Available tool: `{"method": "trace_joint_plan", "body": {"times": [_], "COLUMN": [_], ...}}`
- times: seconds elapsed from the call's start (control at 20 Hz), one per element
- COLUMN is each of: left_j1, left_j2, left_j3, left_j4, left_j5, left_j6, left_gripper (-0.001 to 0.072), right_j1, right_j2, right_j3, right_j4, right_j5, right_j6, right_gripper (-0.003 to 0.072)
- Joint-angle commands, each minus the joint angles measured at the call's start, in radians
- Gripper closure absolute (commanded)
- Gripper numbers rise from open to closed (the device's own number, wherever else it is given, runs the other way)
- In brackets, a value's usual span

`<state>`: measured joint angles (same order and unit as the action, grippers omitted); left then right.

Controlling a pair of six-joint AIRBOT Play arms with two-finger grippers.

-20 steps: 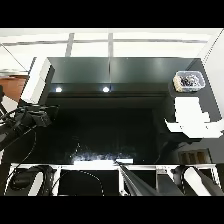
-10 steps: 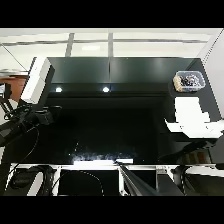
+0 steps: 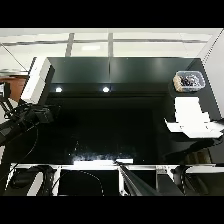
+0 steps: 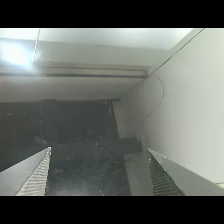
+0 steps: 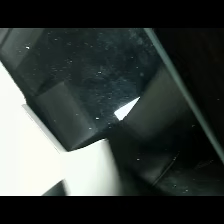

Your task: Fold the box and place the chain.

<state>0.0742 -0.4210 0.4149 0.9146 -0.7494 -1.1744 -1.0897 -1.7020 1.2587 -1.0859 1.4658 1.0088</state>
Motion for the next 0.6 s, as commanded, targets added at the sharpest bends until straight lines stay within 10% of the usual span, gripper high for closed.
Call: {"method": "trace_joint_plan", "body": {"times": [0.0,0.55], "left_j1": [-0.001,-0.001], "left_j2": [-0.001,-0.001], "left_j3": [0.0,0.0], "left_j4": [0.0,0.0], "left_j5": [0.007,-0.014], "left_j6": [0.0,0.0], "left_gripper": [0.0004,0.0004], "right_j1": [0.004,0.185], "right_j2": [-0.007,0.16], "right_j3": [0.002,-0.078], "right_j4": [0.027,0.343], "right_j5": [0.032,0.116], "right_j6": [-0.072,-0.08], "right_gripper": [0.062,0.0645]}}
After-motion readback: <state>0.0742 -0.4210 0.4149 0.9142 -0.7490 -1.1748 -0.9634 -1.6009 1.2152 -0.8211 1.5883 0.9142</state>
